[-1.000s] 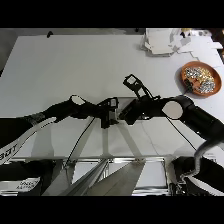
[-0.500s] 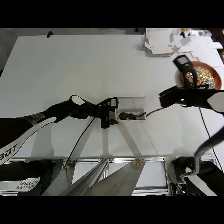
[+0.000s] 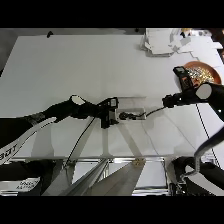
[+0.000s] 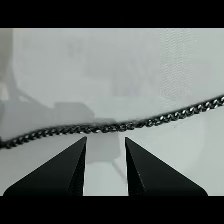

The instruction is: Fold the box and place the chain.

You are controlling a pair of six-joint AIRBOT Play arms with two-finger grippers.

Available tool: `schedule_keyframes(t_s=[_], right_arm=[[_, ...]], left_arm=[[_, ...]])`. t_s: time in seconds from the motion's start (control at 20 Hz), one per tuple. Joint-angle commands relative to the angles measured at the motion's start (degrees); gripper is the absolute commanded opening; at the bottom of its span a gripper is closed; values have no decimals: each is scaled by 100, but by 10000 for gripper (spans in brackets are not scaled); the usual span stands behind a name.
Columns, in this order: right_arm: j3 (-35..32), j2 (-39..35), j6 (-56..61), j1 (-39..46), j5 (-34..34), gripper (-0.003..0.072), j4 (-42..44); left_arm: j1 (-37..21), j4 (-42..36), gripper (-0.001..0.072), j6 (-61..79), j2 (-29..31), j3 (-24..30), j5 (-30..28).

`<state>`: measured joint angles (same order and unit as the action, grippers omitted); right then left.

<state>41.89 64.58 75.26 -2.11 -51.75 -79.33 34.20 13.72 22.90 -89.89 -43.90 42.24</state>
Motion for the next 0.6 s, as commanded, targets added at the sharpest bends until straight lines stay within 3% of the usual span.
schedule_keyframes(t_s=[0.0,0.55], right_arm=[[-4,481,186,-153,28,265,-203],[-4,929,452,-367,232,258,-435]], left_arm=[[-4,0,136,0,2,0,0],[-4,0,136,2,2,0,-2]])
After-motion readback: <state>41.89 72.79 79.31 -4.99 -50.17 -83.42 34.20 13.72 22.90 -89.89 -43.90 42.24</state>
